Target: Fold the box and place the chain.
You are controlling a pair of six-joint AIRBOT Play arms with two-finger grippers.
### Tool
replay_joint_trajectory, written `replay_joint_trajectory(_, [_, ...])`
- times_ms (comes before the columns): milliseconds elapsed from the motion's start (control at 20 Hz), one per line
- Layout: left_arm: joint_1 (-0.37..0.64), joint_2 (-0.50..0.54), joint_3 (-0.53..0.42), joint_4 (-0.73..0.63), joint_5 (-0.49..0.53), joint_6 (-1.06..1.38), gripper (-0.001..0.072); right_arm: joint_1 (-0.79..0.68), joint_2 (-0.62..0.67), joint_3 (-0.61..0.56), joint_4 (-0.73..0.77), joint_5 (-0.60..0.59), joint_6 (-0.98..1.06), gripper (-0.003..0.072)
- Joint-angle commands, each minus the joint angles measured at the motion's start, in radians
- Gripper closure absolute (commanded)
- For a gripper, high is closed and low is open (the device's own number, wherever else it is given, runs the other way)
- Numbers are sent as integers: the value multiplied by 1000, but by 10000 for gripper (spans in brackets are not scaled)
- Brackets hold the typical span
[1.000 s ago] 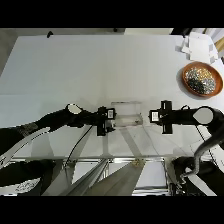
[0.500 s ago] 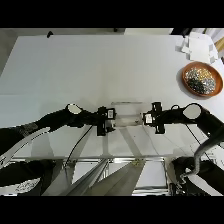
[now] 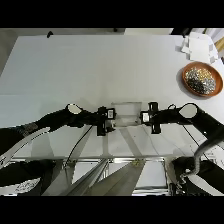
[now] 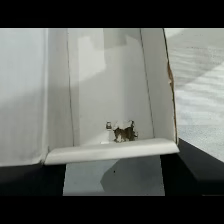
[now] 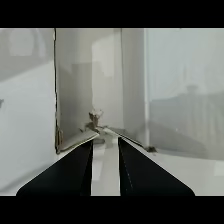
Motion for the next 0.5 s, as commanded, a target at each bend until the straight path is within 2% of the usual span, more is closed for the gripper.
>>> replay_joint_trajectory(0, [0, 0, 1, 0, 0, 0, 641, 30, -26, -1, 14, -8, -1, 529])
replay_joint_trajectory(200, [0, 0, 1, 0, 0, 0, 641, 47, -52, -1, 32, -26, 0, 521])
replay_joint_trajectory(300, [0, 0, 1, 0, 0, 0, 641, 47, -61, -1, 72, -38, 0, 442])
replay_joint_trajectory(350, [0, 0, 1, 0, 0, 0, 641, 47, -63, -1, 99, -51, 0, 351])
replay_joint_trajectory(450, [0, 0, 1, 0, 0, 0, 641, 47, -64, -1, 129, -76, 0, 253])
